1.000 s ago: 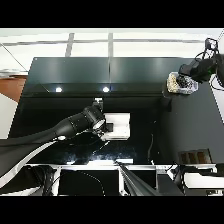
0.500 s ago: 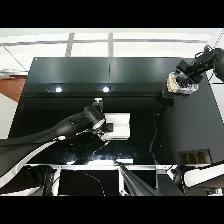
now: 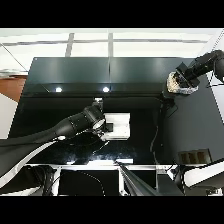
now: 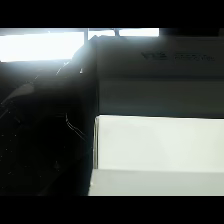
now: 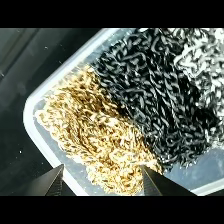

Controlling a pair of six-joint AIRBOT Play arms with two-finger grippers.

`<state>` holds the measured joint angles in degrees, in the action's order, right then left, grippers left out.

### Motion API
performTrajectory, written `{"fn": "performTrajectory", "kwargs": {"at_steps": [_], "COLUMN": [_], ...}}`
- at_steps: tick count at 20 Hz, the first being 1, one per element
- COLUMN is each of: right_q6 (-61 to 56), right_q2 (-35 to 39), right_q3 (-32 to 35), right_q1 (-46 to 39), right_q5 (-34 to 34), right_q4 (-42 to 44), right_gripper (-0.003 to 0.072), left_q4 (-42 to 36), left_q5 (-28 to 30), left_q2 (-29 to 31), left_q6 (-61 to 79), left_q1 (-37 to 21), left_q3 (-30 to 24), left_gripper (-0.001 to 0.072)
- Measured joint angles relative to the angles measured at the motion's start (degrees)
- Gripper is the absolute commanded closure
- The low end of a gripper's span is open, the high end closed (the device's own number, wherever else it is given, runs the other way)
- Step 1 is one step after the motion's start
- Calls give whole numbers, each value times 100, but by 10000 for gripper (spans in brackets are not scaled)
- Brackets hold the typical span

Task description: Fold the box and place the chain.

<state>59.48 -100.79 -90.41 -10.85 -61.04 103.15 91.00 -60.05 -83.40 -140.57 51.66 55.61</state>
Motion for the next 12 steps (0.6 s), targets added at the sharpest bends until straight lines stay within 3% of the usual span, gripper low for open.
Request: {"fn": "performTrajectory", "kwargs": {"at_steps": [12], "right_q6": [-184], "right_q2": [-313], "right_q3": [-2], "right_q1": [-17], "right_q5": [216], "right_q4": [400], "right_gripper": [163], "left_q4": [-2], "left_q5": [0], "left_q2": [0], "left_q6": [-2], "left_q1": [0], "left_q3": [0], "left_gripper": [679]}}
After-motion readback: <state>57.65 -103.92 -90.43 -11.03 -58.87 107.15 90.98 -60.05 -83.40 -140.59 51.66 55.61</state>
